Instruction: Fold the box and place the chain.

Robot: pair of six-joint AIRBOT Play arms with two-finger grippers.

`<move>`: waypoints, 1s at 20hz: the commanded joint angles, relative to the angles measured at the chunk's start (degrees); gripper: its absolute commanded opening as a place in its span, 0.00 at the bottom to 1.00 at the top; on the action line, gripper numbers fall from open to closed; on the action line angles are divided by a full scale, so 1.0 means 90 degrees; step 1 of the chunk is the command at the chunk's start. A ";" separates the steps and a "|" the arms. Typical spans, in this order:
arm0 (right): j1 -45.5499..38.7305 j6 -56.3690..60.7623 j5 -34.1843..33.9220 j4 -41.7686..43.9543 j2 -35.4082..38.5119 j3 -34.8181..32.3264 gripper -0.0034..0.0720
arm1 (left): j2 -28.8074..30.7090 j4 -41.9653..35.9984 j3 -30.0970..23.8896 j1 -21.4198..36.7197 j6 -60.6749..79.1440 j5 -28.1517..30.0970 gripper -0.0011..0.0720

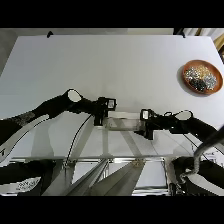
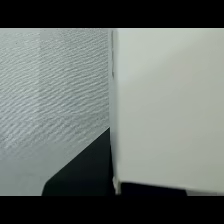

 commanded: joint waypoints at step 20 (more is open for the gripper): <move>-0.0097 -0.0503 0.0532 -0.0032 -0.0872 0.0476 0.75 | 0.0005 0.0005 0.0005 0.0000 0.0000 0.0005 0.03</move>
